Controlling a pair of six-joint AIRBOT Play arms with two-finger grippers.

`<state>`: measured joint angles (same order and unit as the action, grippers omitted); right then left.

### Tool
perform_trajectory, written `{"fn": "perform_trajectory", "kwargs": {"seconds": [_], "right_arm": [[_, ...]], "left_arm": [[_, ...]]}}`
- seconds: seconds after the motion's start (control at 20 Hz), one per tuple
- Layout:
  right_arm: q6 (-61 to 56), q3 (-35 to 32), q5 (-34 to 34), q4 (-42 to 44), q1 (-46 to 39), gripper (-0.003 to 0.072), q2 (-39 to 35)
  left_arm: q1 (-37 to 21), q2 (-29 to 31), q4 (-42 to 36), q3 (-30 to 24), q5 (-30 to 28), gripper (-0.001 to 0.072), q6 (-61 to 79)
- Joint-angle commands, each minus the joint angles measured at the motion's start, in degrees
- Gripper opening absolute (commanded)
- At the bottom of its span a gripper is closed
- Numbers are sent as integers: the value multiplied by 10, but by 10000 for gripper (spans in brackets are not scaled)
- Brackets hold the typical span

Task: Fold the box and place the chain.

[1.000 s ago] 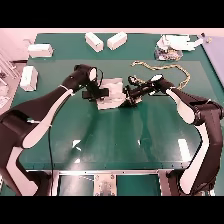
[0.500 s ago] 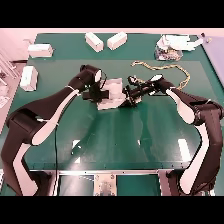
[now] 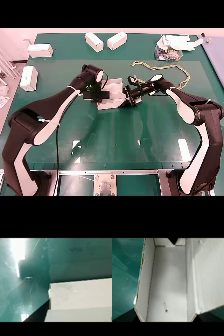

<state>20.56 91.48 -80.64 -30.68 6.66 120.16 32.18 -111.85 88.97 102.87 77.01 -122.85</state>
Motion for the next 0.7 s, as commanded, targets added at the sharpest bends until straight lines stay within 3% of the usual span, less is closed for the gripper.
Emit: {"fn": "perform_trajectory", "kwargs": {"seconds": [0.0,0.05,0.1,0.4,0.65], "right_arm": [[0,0,0,0,0,498,0],[0,0,0,0,0,498,0],[0,0,0,0,0,498,0],[0,0,0,0,0,498,0],[0,0,0,0,0,498,0]], "left_arm": [[-3,1,-13,0,-18,150,6],[-5,3,-25,0,-27,407,20],[-6,5,-30,0,-31,517,30],[-6,8,-41,32,-29,521,62],[-6,8,-68,82,13,522,99]]}}
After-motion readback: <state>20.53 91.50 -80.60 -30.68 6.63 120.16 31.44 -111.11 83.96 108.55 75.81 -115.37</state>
